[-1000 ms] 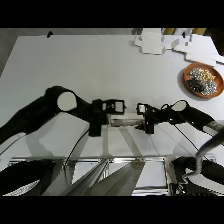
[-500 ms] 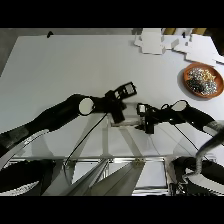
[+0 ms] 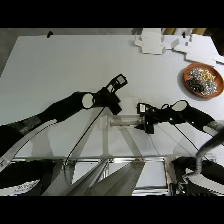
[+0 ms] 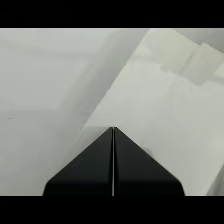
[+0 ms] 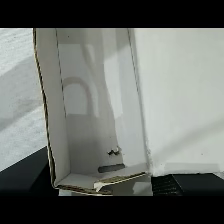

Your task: Fold the box and place the chain.

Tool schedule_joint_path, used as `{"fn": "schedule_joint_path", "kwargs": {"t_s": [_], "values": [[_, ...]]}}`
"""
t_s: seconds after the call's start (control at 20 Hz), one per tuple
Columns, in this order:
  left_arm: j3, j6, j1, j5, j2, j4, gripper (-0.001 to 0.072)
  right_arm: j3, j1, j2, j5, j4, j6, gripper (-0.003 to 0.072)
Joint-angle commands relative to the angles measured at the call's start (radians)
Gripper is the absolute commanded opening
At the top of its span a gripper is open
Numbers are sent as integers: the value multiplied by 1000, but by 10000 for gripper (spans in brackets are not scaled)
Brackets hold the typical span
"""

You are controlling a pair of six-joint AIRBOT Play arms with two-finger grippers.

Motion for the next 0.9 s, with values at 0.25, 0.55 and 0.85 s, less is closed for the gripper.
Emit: {"fn": "schedule_joint_path", "kwargs": {"t_s": [0.25,0.55,0.85], "values": [[0,-4,6,-495,151,200,2,0,0,1,0,-1,0,306],[-1,-4,-12,-523,105,191,2,0,0,1,0,-1,0,306],[-36,51,62,-613,133,232,3,0,0,1,0,-1,0,306]]}}
